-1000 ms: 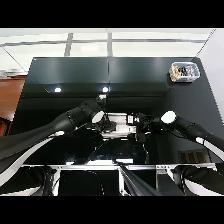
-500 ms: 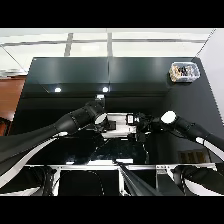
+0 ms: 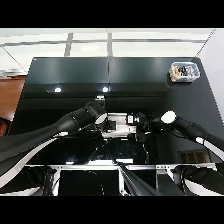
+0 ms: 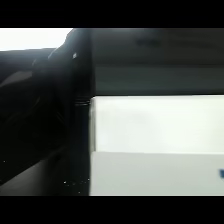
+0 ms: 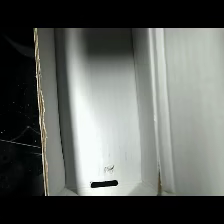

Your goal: Fold the box and place the chain.

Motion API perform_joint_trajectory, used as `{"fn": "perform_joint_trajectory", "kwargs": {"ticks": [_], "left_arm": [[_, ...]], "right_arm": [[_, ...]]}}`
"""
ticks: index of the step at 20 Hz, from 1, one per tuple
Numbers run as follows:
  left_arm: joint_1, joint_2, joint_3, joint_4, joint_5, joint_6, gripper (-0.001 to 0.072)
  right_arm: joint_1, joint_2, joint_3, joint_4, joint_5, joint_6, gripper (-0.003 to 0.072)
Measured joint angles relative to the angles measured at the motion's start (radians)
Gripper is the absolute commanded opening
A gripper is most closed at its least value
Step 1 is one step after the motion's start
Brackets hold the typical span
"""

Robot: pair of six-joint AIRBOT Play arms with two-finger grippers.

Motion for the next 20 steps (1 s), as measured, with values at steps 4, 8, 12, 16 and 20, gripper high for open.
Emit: {"fn": "perform_joint_trajectory", "kwargs": {"ticks": [4,8,12,16,20], "left_arm": [[0.000,-0.013,0.001,0.006,0.002,0.000,0.0027],[0.000,-0.017,0.004,0.008,0.004,0.000,0.0026],[0.000,-0.018,0.005,0.010,0.008,0.005,0.0026],[0.000,-0.018,0.005,0.010,0.004,0.008,0.0027],[0.000,-0.018,0.005,0.010,0.003,0.008,0.0027]], "right_arm": [[0.000,0.000,0.000,0.000,0.000,0.000,0.0129],[0.000,0.000,0.000,0.000,0.000,0.002,0.0499],[0.000,0.016,0.000,-0.017,-0.001,0.014,0.0661],[-0.001,0.081,0.004,-0.102,0.060,0.063,0.0660],[-0.001,0.129,0.005,-0.192,0.099,0.091,0.0385]]}}
